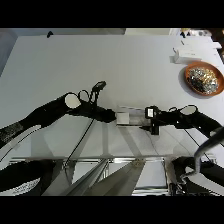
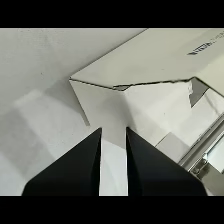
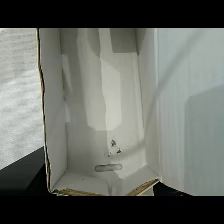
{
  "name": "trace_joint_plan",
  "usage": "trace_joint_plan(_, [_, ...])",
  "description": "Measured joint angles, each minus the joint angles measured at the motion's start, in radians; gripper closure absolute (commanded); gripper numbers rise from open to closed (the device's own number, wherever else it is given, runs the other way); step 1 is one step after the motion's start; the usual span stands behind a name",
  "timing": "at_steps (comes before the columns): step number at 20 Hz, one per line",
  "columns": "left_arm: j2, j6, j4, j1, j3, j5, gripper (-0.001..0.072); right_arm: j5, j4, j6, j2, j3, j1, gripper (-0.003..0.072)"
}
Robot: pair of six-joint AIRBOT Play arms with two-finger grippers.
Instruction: Fold the box and place the chain.
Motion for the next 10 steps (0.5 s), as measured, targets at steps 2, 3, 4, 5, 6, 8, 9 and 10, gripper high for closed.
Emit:
trace_joint_plan(2, [0.001, 0.0, 0.007, 0.0, 0.0, 0.0, 0.0476, 0.0, 0.0, 0.0, 0.0, 0.0, 0.0, 0.0182])
trace_joint_plan(3, [0.001, -0.002, 0.01, 0.0, 0.0, 0.0, 0.0476, 0.0, 0.0, 0.0, 0.0, 0.0, 0.0, 0.0182])
trace_joint_plan(4, [0.002, -0.002, 0.013, 0.0, 0.0, 0.0, 0.0476, 0.0, 0.0, 0.0, 0.0, 0.0, 0.0, 0.0182])
trace_joint_plan(5, [0.002, -0.003, 0.015, 0.0, 0.0, 0.0, 0.0476, 0.0, 0.0, 0.0, 0.0, 0.0, 0.0, 0.0182])
trace_joint_plan(6, [0.003, -0.003, 0.016, 0.0, 0.0, -0.001, 0.0476, 0.0, 0.0, -0.001, 0.0, 0.0, 0.0, 0.0182])
trace_joint_plan(8, [0.007, -0.003, 0.013, 0.0, 0.001, -0.001, 0.0476, -0.003, -0.002, -0.003, 0.0, 0.0, 0.0, 0.0182])
trace_joint_plan(9, [0.01, -0.004, 0.014, 0.0, 0.0, -0.005, 0.0476, -0.003, -0.002, -0.002, 0.0, 0.0, 0.0, 0.0182])
trace_joint_plan(10, [0.011, -0.004, 0.018, 0.002, 0.0, -0.005, 0.0476, -0.003, -0.002, -0.002, 0.0, 0.0, 0.0, 0.0182])
